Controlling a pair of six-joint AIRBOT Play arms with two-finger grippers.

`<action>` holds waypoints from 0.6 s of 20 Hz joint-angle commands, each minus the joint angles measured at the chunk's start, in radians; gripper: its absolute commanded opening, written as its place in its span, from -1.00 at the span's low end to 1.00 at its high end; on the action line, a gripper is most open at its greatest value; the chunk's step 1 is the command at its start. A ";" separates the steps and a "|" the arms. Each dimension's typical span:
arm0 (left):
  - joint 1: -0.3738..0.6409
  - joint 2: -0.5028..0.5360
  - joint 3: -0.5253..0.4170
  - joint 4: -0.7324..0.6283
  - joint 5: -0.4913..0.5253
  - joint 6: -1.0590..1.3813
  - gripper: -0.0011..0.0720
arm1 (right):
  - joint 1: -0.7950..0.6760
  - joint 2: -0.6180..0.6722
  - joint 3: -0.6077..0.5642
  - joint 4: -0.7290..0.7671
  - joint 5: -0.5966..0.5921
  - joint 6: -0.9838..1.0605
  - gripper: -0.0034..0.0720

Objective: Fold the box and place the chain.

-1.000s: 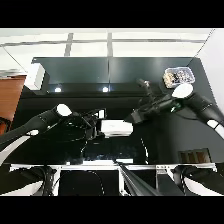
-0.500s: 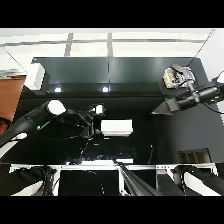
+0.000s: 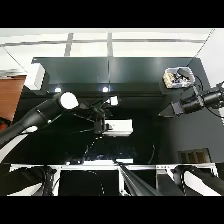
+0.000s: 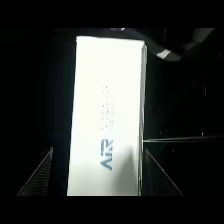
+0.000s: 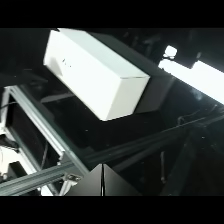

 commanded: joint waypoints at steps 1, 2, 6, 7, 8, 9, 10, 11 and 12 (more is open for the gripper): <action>-0.025 -0.070 0.071 -0.003 0.005 -0.079 0.97 | -0.003 0.001 -0.010 -0.003 -0.040 -0.033 -0.86; -0.029 -0.084 0.083 -0.003 0.004 -0.066 0.97 | -0.003 0.001 -0.010 -0.003 -0.057 -0.033 -0.86; -0.076 -0.109 0.110 -0.003 0.028 -0.079 0.97 | -0.003 0.001 -0.010 -0.002 -0.092 -0.035 -0.86; -0.082 -0.111 0.110 -0.003 0.039 -0.089 0.97 | -0.003 0.001 -0.010 -0.002 -0.098 -0.037 -0.86; -0.082 -0.116 0.110 -0.002 0.043 -0.101 0.97 | -0.003 0.001 -0.010 -0.002 -0.106 -0.040 -0.86; -0.082 -0.126 0.110 -0.003 0.041 -0.109 0.97 | -0.003 0.001 -0.010 -0.002 -0.111 -0.047 -0.86; -0.082 -0.134 0.110 -0.003 0.039 -0.111 0.97 | -0.003 0.001 -0.010 -0.002 -0.113 -0.052 -0.86; -0.082 -0.138 0.110 -0.002 0.039 -0.109 0.97 | -0.003 0.001 -0.010 -0.002 -0.114 -0.052 -0.87; -0.082 -0.139 0.110 0.003 0.043 -0.109 0.97 | -0.003 0.001 -0.010 -0.002 -0.114 -0.052 -0.86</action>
